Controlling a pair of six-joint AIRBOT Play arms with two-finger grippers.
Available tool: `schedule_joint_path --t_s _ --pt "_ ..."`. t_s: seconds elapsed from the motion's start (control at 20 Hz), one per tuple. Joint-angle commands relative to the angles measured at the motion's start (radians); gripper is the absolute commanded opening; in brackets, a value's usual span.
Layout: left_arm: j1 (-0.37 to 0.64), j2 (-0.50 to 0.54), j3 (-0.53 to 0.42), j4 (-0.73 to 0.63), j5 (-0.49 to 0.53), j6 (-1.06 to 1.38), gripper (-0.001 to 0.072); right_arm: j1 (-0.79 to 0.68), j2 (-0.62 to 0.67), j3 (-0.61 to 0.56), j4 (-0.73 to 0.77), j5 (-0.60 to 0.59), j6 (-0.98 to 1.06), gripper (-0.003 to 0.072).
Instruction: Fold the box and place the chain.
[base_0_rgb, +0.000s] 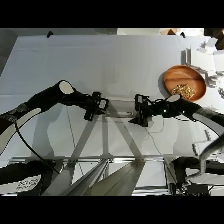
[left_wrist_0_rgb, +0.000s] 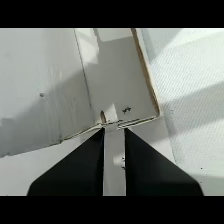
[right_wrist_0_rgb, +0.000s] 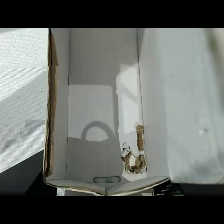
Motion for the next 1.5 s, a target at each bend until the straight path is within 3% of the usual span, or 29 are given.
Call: schedule_joint_path --t_s 0.0,0.35,0.4,1.1,1.15,1.25,1.3,1.45 --pt "0.0 -0.001 0.0 -0.01 0.005 0.018 0.0135 0.0 0.0 0.001 0.0 0.0 0.0 0.0519" --pt "-0.002 -0.002 -0.001 -0.089 0.004 0.018 0.0116 0.0 0.0 0.001 0.0 0.0 0.0 0.0519" --pt "-0.002 -0.003 -0.001 -0.089 0.002 0.018 0.0003 0.0 0.0 0.001 0.0 0.0 0.0 0.0519" --pt "-0.002 -0.051 -0.001 -0.201 -0.026 0.006 0.002 0.0 0.0 0.001 0.0 0.0 0.0 0.0519" --pt "-0.002 -0.051 -0.001 -0.201 -0.026 0.006 0.0083 0.0 0.0 0.001 0.0 0.0 0.0 0.0519" --pt "-0.002 -0.051 -0.001 -0.201 -0.026 0.006 0.0412 0.0 0.0 0.001 0.0 0.0 0.0 0.0519" --pt "-0.002 -0.051 -0.001 -0.201 -0.026 0.005 0.0465 0.0 0.0 0.001 0.0 0.0 0.0 0.0519" --pt "-0.002 -0.051 -0.001 -0.204 -0.026 0.006 0.0462 0.0 0.0 0.001 0.0 0.0 0.0 0.0519"
